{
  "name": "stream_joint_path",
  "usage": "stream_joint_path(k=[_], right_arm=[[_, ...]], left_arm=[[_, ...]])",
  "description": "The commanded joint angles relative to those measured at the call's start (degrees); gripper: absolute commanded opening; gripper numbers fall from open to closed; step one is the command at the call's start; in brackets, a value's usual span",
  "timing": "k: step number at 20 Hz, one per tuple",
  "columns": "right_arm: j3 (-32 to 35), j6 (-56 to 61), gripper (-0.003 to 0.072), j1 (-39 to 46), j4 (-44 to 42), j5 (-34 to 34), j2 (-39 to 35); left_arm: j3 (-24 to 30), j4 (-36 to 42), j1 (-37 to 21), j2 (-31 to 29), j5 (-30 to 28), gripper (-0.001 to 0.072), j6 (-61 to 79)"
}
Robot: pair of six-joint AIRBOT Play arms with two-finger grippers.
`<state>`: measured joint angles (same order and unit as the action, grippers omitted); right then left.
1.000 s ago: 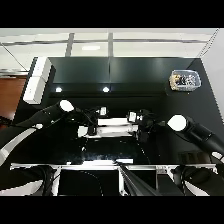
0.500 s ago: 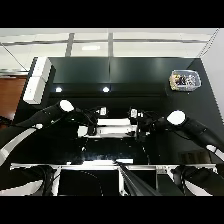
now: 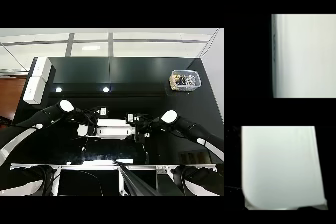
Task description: Fold the box and place the chain.
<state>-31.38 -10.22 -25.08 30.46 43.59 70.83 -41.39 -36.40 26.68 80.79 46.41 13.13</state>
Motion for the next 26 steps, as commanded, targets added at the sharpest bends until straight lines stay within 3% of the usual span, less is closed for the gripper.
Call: stream_joint_path(k=[1,24,25,26], right_arm=[[-0.02,-1.22,0.0613,0.02,0.35,-0.13,0.87],[0.7,0.76,0.0613,-2.8,4.92,-3.76,1.25],[0.7,0.76,0.06,-2.8,4.92,-3.76,1.25],[0.7,0.76,0.0472,-2.8,4.94,-3.76,1.25]], left_arm=[[0.02,0.0,0.02,0.02,-0.09,0.0026,-0.07],[0.02,0.02,0.02,0.02,-0.09,0.0026,-0.07],[0.02,0.02,0.02,0.02,-0.09,0.0026,-0.07],[0.02,0.02,0.02,0.02,-0.09,0.0026,-0.07]])
